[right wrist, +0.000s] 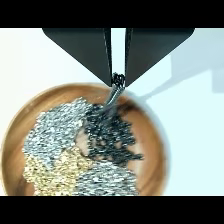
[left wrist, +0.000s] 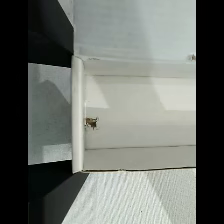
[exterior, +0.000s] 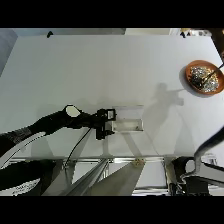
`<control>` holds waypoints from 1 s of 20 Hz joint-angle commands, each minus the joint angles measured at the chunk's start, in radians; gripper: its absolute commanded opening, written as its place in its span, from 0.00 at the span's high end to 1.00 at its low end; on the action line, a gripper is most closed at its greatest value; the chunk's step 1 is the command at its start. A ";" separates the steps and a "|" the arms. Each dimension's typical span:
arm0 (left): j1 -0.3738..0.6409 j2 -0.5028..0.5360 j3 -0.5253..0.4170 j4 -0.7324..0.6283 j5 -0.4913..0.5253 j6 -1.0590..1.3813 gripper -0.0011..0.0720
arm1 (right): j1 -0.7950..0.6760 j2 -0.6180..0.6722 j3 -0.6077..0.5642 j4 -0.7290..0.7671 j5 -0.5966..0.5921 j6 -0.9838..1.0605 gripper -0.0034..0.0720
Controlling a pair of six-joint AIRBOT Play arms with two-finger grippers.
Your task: Fold the box and place the chain.
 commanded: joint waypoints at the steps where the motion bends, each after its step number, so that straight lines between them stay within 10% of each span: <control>1: 0.000 0.000 0.000 0.000 0.000 0.000 0.56 | 0.001 0.162 0.000 0.180 0.110 -0.051 0.92; 12: 0.000 0.000 0.000 0.000 0.000 0.000 0.56 | 0.029 0.488 -0.003 0.273 0.183 -0.055 0.92; 20: 0.000 0.000 0.000 0.000 0.000 0.000 0.56 | 0.439 0.555 -0.003 0.219 0.266 -0.049 0.92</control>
